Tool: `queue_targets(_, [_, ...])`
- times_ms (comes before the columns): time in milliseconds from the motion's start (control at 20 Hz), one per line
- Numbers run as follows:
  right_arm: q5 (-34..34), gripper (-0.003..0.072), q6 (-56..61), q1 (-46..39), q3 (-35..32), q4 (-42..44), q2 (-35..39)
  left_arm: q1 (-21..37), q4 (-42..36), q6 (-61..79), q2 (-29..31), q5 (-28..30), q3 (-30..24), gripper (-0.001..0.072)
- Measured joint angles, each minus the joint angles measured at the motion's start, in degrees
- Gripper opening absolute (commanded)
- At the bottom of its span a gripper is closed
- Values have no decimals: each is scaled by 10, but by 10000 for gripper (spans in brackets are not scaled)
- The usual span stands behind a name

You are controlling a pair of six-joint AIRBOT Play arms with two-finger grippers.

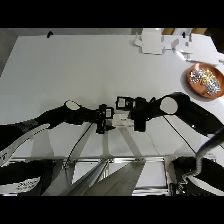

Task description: Fold the box and place the chain.

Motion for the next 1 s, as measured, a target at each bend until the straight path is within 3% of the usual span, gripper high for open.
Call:
queue_targets(250, [33,20,93,-139,13,-67,59,0,0,0,0,0,0,133])
queue_targets(600, [107,21,200,-414,-12,-104,34,0,-1,1,0,0,0,132])
queue_targets(1000, [121,21,239,-492,-26,-109,14,0,-36,1,0,9,0,133])
